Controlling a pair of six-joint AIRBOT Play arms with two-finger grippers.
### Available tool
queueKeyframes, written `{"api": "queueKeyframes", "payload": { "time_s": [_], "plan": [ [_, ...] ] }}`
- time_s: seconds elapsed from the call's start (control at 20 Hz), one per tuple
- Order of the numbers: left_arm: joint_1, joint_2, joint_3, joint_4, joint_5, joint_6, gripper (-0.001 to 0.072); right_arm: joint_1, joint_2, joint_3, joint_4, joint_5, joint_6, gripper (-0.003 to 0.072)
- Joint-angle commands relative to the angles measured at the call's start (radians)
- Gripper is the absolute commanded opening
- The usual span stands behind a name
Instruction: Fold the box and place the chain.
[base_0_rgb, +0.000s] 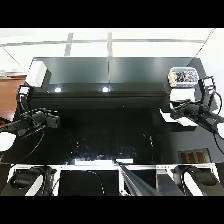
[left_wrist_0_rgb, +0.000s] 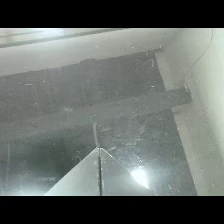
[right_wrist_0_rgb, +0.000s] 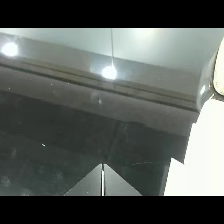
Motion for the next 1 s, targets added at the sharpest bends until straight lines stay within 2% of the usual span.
{"api": "queueKeyframes", "payload": {
  "time_s": [0.0,0.5,0.65,0.75,0.95],
  "plan": [
    [0.0,0.001,0.0,0.0,0.0,0.0,0.0028,0.0,0.001,0.0,0.0,0.0,0.0,0.0008],
    [0.0,0.001,0.0,0.0,0.004,0.0,0.0028,0.0,0.001,0.0,0.0,0.0,0.0,0.0007],
    [-0.001,0.0,0.0,-0.006,0.1,0.0,0.0028,0.0,0.001,0.0,0.003,0.0,0.001,0.0007],
    [0.0,0.0,-0.001,-0.046,0.123,0.0,0.0028,0.0,0.001,0.0,0.005,-0.005,0.001,0.0008],
    [0.0,-0.021,-0.005,-0.047,0.242,0.0,0.0029,0.001,0.001,0.0,0.088,-0.2,0.004,0.0007]
  ]
}}
